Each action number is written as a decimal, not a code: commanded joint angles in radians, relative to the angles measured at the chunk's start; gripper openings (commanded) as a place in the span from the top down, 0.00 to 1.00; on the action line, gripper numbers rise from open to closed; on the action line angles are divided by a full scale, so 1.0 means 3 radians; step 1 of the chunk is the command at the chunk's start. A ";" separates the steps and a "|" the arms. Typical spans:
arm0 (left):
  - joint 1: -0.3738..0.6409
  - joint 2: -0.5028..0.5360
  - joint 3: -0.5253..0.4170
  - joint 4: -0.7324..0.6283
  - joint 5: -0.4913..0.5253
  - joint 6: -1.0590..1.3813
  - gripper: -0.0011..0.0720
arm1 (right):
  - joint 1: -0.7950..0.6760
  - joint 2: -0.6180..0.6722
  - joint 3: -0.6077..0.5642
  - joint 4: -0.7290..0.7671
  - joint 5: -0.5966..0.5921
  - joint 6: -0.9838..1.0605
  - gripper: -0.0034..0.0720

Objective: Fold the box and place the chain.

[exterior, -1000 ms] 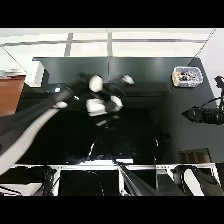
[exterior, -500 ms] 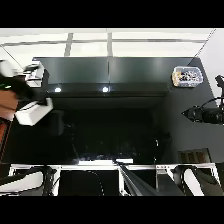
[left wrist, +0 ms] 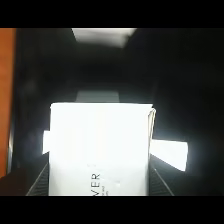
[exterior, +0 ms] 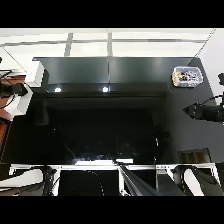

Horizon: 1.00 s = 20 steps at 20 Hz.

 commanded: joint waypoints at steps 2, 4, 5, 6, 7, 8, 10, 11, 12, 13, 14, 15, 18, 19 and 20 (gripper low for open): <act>-0.0019 -0.0472 0.0271 -0.0261 0.0401 0.0160 0.51 | 0.0000 0.0003 -0.0001 0.0038 -0.0134 0.0024 0.93; -0.0079 -0.0699 0.0469 -0.0261 0.0398 0.0203 0.51 | 0.0000 0.0003 -0.0001 0.0076 -0.0131 0.0061 0.93; -0.0112 -0.0806 0.0571 -0.0261 0.0390 0.0202 0.51 | 0.0000 0.0003 -0.0001 0.0127 -0.0134 0.0062 0.93; -0.0134 -0.0881 0.0642 -0.0261 0.0394 0.0202 0.51 | 0.0000 0.0003 -0.0001 0.0181 -0.0139 0.0062 0.93; -0.0153 -0.0940 0.0701 -0.0263 0.0397 0.0198 0.49 | 0.0000 0.0003 -0.0001 0.0214 -0.0145 0.0062 0.93; -0.0163 -0.0966 0.0745 -0.0253 0.0397 0.0197 0.26 | 0.0000 0.0003 -0.0001 0.0223 -0.0144 0.0064 0.93; -0.0170 -0.0944 0.0855 -0.0225 0.0348 0.0193 0.01 | 0.0001 0.0003 -0.0001 0.0224 -0.0144 0.0064 0.93; -0.0169 -0.0903 0.0968 -0.0175 0.0243 0.0188 0.01 | 0.0018 0.0003 -0.0001 0.0221 -0.0150 0.0062 0.93; -0.0169 -0.0847 0.1097 -0.0149 0.0144 0.0184 0.01 | 0.0056 0.0003 -0.0001 0.0220 -0.0163 0.0055 0.93; -0.0169 -0.0781 0.1265 -0.0163 0.0018 0.0118 0.01 | 0.0121 0.0003 -0.0001 0.0220 -0.0207 0.0038 0.93; -0.0173 -0.0721 0.1452 -0.0175 -0.0128 -0.0013 0.02 | 0.0239 0.0001 0.0000 0.0220 -0.0367 0.0032 0.93; -0.0181 -0.0659 0.1668 -0.0202 -0.0306 -0.0220 0.02 | 0.0412 -0.0006 0.0027 0.0219 -0.0608 0.0038 0.93; -0.0206 -0.0469 0.2140 -0.0746 -0.0942 -0.0486 0.96 | 0.1024 -0.0225 0.0343 0.0215 -0.0916 0.0126 0.93; -0.0220 -0.0370 0.2146 -0.1100 -0.1036 -0.0340 0.95 | 0.1225 -0.0303 0.0443 0.0209 -0.1034 0.0127 0.93; -0.0251 -0.0234 0.2090 -0.1372 -0.1063 -0.0319 0.95 | 0.1372 -0.0329 0.0481 0.0200 -0.1203 0.0116 0.93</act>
